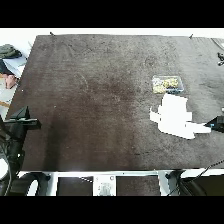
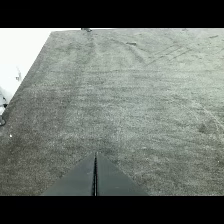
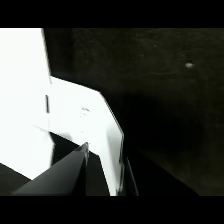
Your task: Fold the box and place the chain.
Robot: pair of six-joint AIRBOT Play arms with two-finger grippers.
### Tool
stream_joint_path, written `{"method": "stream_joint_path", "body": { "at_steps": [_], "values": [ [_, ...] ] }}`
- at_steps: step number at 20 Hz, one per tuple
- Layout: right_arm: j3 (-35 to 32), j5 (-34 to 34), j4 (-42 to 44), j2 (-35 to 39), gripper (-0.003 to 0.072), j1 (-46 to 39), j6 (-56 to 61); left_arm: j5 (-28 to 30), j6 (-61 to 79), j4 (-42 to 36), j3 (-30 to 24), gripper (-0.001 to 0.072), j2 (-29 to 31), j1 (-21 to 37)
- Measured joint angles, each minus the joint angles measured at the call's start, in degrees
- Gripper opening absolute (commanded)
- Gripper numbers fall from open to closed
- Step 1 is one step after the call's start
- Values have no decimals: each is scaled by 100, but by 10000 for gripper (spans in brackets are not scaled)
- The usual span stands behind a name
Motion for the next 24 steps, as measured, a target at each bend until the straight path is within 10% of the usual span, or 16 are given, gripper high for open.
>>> {"method": "stream_joint_path", "body": {
  "at_steps": [3, 6, 16, 24],
  "values": [
    [-120, 192, 254, -232, 268, 101, -120, 0, 0, 0, 0, 13, 0, -2],
    [-179, 323, 514, -446, -14, 251, -269, 0, 0, 0, 0, 13, 0, 0],
    [-1217, 859, 1652, 103, -13, 815, -560, 0, 0, 0, 0, 13, 0, 0],
    [-3071, -479, 3893, 1285, -13, 3434, -968, 81, 13, 33, 0, 13, 0, -2]
  ]
}}
